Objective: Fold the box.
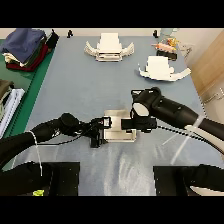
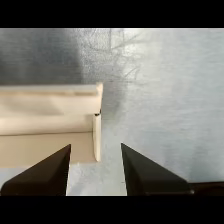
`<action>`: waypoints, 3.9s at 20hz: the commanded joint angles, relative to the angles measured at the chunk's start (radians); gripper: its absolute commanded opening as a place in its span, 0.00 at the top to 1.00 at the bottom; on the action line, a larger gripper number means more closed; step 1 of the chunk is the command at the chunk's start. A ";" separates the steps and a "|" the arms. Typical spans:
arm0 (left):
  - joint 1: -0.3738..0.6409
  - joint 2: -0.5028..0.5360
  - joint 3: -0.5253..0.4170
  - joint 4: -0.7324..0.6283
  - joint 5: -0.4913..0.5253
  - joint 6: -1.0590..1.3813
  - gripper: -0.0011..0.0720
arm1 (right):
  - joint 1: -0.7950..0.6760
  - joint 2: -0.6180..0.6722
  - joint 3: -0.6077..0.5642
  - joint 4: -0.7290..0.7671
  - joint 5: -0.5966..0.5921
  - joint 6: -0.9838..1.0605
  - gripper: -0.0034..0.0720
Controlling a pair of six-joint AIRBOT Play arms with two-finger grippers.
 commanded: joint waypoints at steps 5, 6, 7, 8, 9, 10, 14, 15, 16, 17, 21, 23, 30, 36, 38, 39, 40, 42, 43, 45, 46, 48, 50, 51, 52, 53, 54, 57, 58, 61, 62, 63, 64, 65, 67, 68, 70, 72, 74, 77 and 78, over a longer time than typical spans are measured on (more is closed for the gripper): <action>0.000 0.000 0.000 0.000 0.000 0.001 0.29 | -0.275 0.103 0.006 0.051 0.065 -0.245 0.95; 0.000 0.000 0.000 0.000 0.000 0.001 0.29 | -0.353 0.088 0.006 0.104 0.034 -0.317 0.95; 0.000 0.000 0.000 0.000 0.000 0.001 0.29 | -0.442 0.064 0.006 0.187 0.001 -0.399 0.95; 0.000 0.000 0.000 0.000 0.000 0.001 0.29 | -0.526 0.035 0.006 0.290 -0.021 -0.484 0.95; 0.000 0.000 0.000 0.000 0.000 0.001 0.29 | -0.614 -0.008 0.006 0.418 -0.035 -0.573 0.95; 0.000 0.000 0.000 0.000 0.000 0.001 0.29 | -0.690 -0.055 0.006 0.546 -0.037 -0.654 0.95; 0.000 0.000 0.000 0.000 0.000 0.001 0.29 | -0.866 -0.283 0.006 1.007 -0.011 -0.948 0.95; 0.000 0.000 0.000 0.000 0.000 0.001 0.29 | -0.874 -0.335 0.011 1.074 0.010 -1.003 0.95; 0.000 0.000 0.000 0.000 0.000 0.001 0.29 | -0.871 -0.379 0.020 1.109 0.046 -1.052 0.95; 0.000 0.000 0.000 0.000 0.000 0.001 0.29 | -0.854 -0.417 0.032 1.116 0.090 -1.098 0.95; 0.000 0.000 0.000 0.000 0.000 0.001 0.29 | -0.743 -0.470 0.054 1.113 0.195 -1.241 0.95; 0.000 0.000 0.000 0.000 0.000 0.001 0.29 | -0.687 -0.470 0.075 1.105 0.270 -1.294 0.95; 0.000 0.000 0.000 0.000 0.000 0.001 0.29 | -0.570 -0.375 0.124 0.876 0.290 -1.357 0.95; 0.000 0.000 0.000 0.000 0.000 0.001 0.29 | -0.441 -0.146 0.020 0.743 -0.023 -1.469 0.95; 0.000 0.000 0.000 0.000 0.000 0.001 0.29 | -0.389 -0.060 -0.055 0.739 -0.137 -1.526 0.95; 0.000 0.000 0.000 0.000 0.000 0.001 0.29 | -0.362 -0.018 -0.093 0.735 -0.193 -1.547 0.95; 0.000 0.000 0.000 0.000 0.001 0.001 0.29 | -0.335 0.028 -0.135 0.729 -0.257 -1.570 0.95; 0.000 0.000 0.000 0.000 0.000 0.001 0.29 | -0.283 0.116 -0.211 0.713 -0.381 -1.609 0.95; 0.000 0.000 0.000 0.000 0.000 0.001 0.29 | -0.259 0.156 -0.245 0.710 -0.442 -1.636 0.95; 0.000 0.000 0.000 0.000 0.001 0.001 0.29 | -0.218 0.221 -0.302 0.710 -0.555 -1.683 0.95; 0.000 0.000 0.000 0.000 0.001 0.001 0.29 | -0.198 0.241 -0.321 0.701 -0.600 -1.694 0.95; 0.000 0.000 0.000 0.000 0.000 0.001 0.29 | -0.158 0.255 -0.341 0.661 -0.655 -1.702 0.95; 0.000 0.000 0.000 0.000 0.000 0.001 0.29 | -0.103 0.261 -0.356 0.612 -0.705 -1.701 0.95; 0.000 0.000 0.000 0.000 0.001 0.001 0.29 | -0.069 0.267 -0.368 0.594 -0.729 -1.701 0.95; 0.000 0.000 0.000 0.000 0.000 0.001 0.29 | -0.037 0.276 -0.381 0.578 -0.750 -1.701 0.95; 0.000 0.000 0.000 0.000 0.000 0.001 0.29 | -0.004 0.291 -0.402 0.555 -0.778 -1.698 0.95; 0.000 0.000 0.000 0.000 0.000 0.001 0.29 | 0.018 0.309 -0.425 0.531 -0.810 -1.695 0.95; 0.000 0.000 0.000 0.000 0.000 0.001 0.29 | 0.061 0.354 -0.481 0.439 -0.847 -1.696 0.92; 0.000 0.000 0.000 0.000 0.000 0.001 0.29 | 0.062 0.354 -0.485 0.389 -0.846 -1.696 0.79; 0.000 0.000 0.000 0.000 0.000 0.001 0.29 | 0.062 0.357 -0.484 0.291 -0.852 -1.705 0.62; 0.000 0.000 0.000 0.000 0.000 0.001 0.29 | 0.062 0.357 -0.484 0.291 -0.850 -1.712 0.52; 0.000 0.000 0.000 0.000 0.000 0.001 0.29 | 0.063 0.357 -0.484 0.293 -0.846 -1.722 0.29; 0.000 0.000 0.000 0.000 0.000 0.001 0.29 | 0.066 0.357 -0.484 0.293 -0.846 -1.728 0.28; 0.000 0.000 0.000 0.000 0.000 0.001 0.29 | 0.068 0.357 -0.485 0.291 -0.846 -1.729 0.28; 0.000 0.000 0.000 0.000 0.000 0.001 0.29 | 0.068 0.357 -0.485 0.292 -0.846 -1.756 0.28; 0.000 0.000 0.000 0.000 0.000 0.001 0.29 | 0.070 0.357 -0.485 0.296 -0.845 -1.766 0.22; 0.000 0.000 0.000 0.000 0.000 0.001 0.29 | 0.090 0.354 -0.485 0.296 -0.826 -1.767 0.15; 0.000 0.000 0.000 0.000 0.000 0.001 0.29 | 0.100 0.341 -0.485 0.291 -0.821 -1.770 0.15; 0.000 0.000 0.000 0.000 0.000 0.001 0.29 | 0.099 0.321 -0.485 0.251 -0.839 -1.770 0.15; 0.000 0.000 0.000 0.000 0.001 0.001 0.29 | 0.099 0.307 -0.485 0.186 -0.862 -1.770 0.15; 0.000 0.000 0.000 0.000 0.001 0.001 0.29 | 0.099 0.307 -0.485 0.164 -0.864 -1.770 0.16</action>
